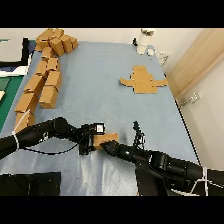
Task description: Fold the box.
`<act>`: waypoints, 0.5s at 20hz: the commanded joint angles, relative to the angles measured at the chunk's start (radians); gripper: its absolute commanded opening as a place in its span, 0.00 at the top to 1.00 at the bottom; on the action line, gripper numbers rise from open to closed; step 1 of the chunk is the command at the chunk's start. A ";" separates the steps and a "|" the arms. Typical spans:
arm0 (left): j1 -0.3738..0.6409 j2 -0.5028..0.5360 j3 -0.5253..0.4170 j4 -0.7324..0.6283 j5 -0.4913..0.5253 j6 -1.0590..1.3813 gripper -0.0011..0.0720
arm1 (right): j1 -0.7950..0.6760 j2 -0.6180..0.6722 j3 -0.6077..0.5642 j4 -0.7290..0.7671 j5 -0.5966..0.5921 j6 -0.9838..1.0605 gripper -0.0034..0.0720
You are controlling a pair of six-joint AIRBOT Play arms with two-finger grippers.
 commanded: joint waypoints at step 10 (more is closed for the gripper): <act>0.000 -0.001 0.000 0.000 0.000 0.000 0.34 | -0.003 -0.058 -0.001 0.005 0.015 0.003 0.95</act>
